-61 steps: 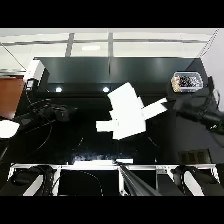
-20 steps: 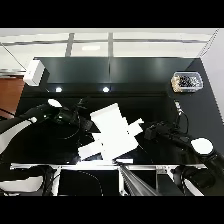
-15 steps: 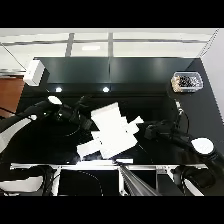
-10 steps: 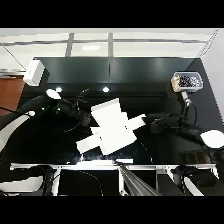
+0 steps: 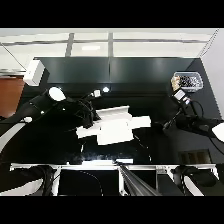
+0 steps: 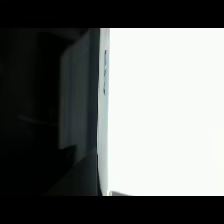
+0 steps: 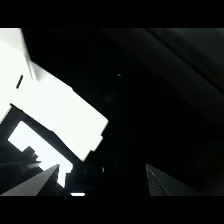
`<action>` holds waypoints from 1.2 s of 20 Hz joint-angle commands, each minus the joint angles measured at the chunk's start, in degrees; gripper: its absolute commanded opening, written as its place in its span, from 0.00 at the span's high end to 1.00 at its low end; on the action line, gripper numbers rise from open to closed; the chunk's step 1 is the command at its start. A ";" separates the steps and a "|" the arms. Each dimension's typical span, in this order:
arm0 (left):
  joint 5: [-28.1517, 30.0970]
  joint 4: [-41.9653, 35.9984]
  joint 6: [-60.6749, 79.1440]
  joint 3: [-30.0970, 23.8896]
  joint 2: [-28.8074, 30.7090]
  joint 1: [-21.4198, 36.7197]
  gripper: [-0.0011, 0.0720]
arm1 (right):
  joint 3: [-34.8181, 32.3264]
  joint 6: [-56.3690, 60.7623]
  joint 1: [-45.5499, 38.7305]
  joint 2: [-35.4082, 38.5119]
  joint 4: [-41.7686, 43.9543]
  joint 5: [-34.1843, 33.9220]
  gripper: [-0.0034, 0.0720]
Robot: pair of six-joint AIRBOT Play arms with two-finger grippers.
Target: Fold the box and place the chain.
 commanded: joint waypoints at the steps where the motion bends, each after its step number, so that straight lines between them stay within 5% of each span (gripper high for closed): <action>1: 3.56 0.79 4.22 -0.48 -1.38 -3.50 0.95 | -1.84 -6.23 3.87 -0.42 -1.86 -0.87 0.11; 13: 2.34 0.81 3.98 -0.48 -2.73 -5.86 0.95 | -14.88 -15.76 15.21 -0.42 2.64 -9.73 0.12; 24: 3.13 1.20 4.00 -0.48 -3.50 -6.91 0.95 | -15.54 -28.39 15.80 -6.08 12.33 -8.11 0.12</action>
